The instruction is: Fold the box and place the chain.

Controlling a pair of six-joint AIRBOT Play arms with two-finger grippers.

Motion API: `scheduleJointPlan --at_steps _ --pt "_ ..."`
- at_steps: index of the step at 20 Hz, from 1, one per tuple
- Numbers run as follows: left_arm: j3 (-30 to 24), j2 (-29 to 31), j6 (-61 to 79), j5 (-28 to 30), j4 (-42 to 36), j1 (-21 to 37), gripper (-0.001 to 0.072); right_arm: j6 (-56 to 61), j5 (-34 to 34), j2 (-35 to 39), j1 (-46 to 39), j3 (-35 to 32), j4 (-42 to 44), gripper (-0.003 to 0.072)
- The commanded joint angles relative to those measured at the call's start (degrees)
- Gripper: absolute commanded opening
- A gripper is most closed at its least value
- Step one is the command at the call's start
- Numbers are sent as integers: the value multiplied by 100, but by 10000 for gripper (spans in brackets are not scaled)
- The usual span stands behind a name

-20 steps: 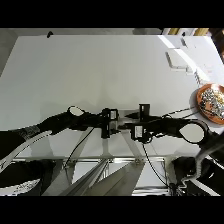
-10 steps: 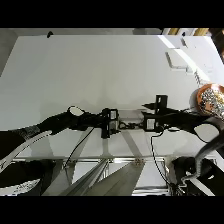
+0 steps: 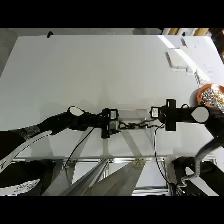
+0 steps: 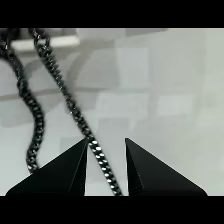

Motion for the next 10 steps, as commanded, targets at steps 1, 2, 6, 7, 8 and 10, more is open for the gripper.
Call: scheduleJointPlan --at_steps 1,2,6,7,8,10 --pt "2 0 2 2 2 -2 205 -710 13 -474 -74 -4 -83 224" --pt "2 0 2 0 2 -2 205 -780 -39 -564 -74 -4 -83 224" --pt "2 0 0 2 2 -2 205 -1064 -131 -850 -74 -4 -72 219" --pt "2 0 2 2 2 -2 205 -1064 -188 -916 -74 -4 -72 218" --pt "2 0 2 2 2 -2 205 -1064 -240 -977 -74 -4 -68 211" --pt "2 0 2 0 2 -2 205 -1060 -297 -1062 -74 -4 -63 148"
